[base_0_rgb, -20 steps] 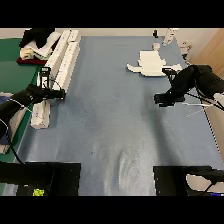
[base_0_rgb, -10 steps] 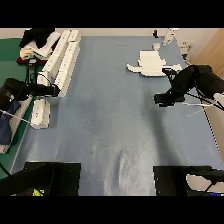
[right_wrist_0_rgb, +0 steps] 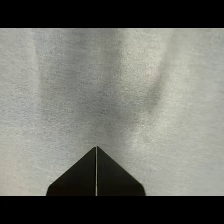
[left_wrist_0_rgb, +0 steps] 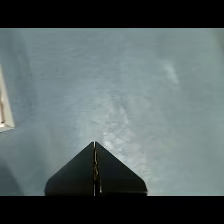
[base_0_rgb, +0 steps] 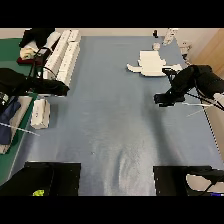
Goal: Fold the box.
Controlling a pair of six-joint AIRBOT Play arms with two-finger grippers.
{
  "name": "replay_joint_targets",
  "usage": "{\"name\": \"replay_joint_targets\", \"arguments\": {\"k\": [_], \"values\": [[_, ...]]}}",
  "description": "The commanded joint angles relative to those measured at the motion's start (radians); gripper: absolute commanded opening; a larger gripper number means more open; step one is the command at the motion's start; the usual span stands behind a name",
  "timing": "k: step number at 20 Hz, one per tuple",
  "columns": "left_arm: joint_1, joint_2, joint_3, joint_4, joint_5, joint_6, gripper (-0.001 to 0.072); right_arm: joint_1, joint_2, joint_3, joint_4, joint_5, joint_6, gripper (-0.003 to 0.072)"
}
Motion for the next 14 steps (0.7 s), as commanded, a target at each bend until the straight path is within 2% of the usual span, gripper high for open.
{"name": "replay_joint_targets", "arguments": {"k": [1, 6, 9, 14], "values": [[-0.161, -0.055, 0.093, 0.064, -0.105, -0.203, 0.0011, 0.000, 0.000, 0.001, 0.000, 0.000, 0.000, 0.0004], [-0.283, -0.187, 0.128, 0.064, -0.070, -0.283, 0.0012, 0.000, 0.000, 0.001, 0.000, 0.000, 0.000, 0.0005], [-0.292, -0.226, 0.127, 0.047, -0.072, -0.283, 0.0012, 0.000, 0.000, 0.001, 0.000, 0.000, 0.000, 0.0004], [-0.291, -0.230, 0.127, 0.045, -0.071, -0.283, 0.0012, 0.000, 0.000, 0.001, 0.000, 0.000, 0.000, 0.0005]]}}
